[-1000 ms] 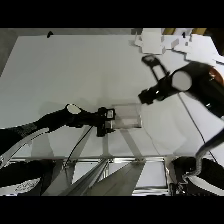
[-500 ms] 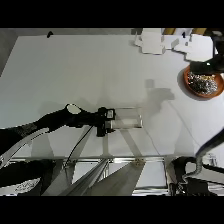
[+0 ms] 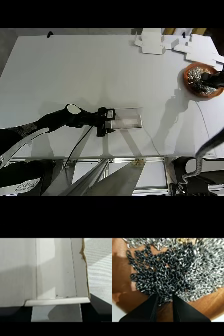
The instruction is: Fold the box and place the chain.
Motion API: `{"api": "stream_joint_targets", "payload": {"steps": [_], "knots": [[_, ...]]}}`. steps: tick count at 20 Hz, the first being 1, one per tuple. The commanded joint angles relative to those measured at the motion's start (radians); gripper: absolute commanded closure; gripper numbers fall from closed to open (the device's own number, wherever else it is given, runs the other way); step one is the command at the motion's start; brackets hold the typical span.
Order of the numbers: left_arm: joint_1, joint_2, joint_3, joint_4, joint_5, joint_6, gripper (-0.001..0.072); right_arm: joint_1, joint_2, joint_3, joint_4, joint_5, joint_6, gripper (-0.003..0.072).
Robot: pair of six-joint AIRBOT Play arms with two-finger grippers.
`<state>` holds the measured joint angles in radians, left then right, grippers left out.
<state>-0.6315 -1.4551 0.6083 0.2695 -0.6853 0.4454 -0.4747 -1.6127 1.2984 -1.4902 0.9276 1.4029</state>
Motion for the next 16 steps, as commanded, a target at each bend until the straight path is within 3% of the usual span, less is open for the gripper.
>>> {"api": "stream_joint_targets", "payload": {"steps": [1, 11, 12, 13, 16], "knots": [[0.000, 0.001, 0.000, 0.000, 0.000, 0.000, 0.0501, -0.013, -0.042, 0.001, 0.008, -0.015, -0.028, 0.0511], [0.000, 0.001, 0.000, 0.000, 0.000, 0.000, 0.0501, -0.013, -0.077, 0.001, 0.080, -0.077, -0.103, 0.0526], [0.000, 0.001, 0.000, 0.000, 0.000, 0.000, 0.0501, -0.013, -0.077, 0.001, 0.080, -0.076, -0.103, 0.0566], [0.000, 0.001, 0.000, 0.000, 0.000, 0.000, 0.0501, -0.013, -0.076, 0.001, 0.081, -0.069, -0.103, 0.0672], [0.000, 0.001, 0.000, 0.000, 0.000, 0.000, 0.0501, -0.013, -0.066, 0.002, 0.081, -0.018, -0.103, 0.0672]]}}
